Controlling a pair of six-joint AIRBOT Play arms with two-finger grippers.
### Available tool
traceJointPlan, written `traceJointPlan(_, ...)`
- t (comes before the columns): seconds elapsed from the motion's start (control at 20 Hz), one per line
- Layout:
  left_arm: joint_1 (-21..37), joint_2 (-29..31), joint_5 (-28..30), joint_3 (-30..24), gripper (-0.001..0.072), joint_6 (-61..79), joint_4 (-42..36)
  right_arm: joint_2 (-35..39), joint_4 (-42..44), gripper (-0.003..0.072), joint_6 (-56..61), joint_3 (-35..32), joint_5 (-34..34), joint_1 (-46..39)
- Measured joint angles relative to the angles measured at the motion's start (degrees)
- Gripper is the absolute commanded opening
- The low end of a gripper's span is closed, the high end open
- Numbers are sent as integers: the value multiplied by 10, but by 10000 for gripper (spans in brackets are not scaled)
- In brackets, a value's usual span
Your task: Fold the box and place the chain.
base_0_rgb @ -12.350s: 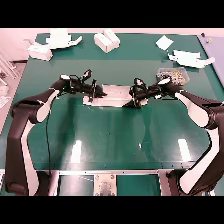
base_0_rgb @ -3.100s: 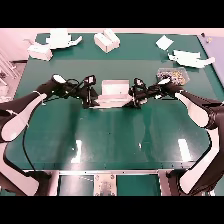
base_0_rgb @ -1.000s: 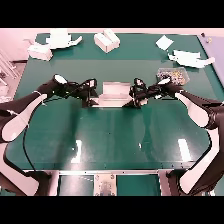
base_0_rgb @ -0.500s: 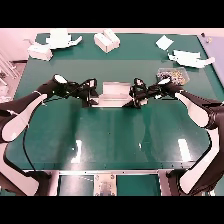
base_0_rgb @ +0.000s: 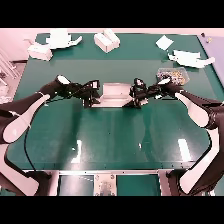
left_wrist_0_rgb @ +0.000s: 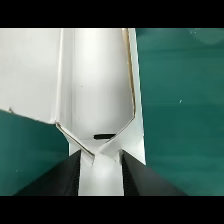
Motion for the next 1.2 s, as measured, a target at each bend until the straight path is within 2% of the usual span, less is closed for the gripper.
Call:
traceJointPlan(0.5, -5, 0, -9, 0, 288, 0, -33, 0, 0, 561, 0, 0, 0, 0)
traceJointPlan(1.2, -42, -23, 24, 0, 290, 10, -59, 0, 0, 561, 0, 0, 0, 0)
